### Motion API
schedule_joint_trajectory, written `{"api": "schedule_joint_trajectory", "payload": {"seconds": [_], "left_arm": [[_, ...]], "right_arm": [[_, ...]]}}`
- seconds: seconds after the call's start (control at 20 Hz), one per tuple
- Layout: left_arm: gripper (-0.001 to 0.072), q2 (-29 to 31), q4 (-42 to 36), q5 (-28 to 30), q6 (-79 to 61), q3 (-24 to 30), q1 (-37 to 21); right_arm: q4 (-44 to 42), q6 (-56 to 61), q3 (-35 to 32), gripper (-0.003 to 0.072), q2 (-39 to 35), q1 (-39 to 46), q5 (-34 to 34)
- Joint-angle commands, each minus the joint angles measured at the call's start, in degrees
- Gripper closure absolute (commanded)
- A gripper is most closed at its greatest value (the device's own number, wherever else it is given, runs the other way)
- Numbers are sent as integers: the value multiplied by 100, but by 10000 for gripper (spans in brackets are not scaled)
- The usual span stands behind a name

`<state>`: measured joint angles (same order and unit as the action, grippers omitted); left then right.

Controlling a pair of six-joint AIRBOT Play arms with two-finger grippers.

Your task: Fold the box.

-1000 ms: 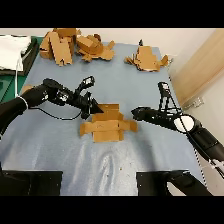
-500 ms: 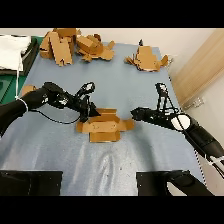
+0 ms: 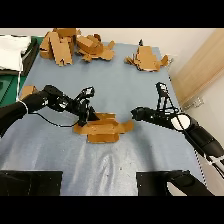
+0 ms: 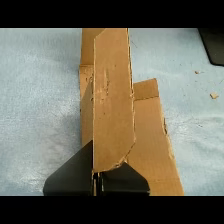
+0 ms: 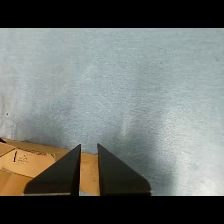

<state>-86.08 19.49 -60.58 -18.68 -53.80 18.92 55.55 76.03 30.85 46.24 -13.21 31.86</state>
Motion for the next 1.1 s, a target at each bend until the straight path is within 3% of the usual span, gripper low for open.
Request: {"api": "schedule_joint_trajectory", "payload": {"seconds": [0.0,0.2,0.4,0.6,0.8,1.05], "left_arm": [[700,0,68,-4,11,44,2],[700,0,133,13,26,42,2],[700,0,129,13,26,42,2],[700,0,129,13,26,42,2],[700,0,125,13,26,42,2],[700,0,120,13,26,42,4]], "right_arm": [[0,0,-2,530,2,-4,2],[-4,0,-2,530,0,-2,22],[-234,190,50,523,31,-2,-411],[1355,-769,210,544,-105,-317,-46],[3136,-651,-125,570,-870,-1357,660],[3185,-634,-1005,552,-2527,-2577,1692]]}}
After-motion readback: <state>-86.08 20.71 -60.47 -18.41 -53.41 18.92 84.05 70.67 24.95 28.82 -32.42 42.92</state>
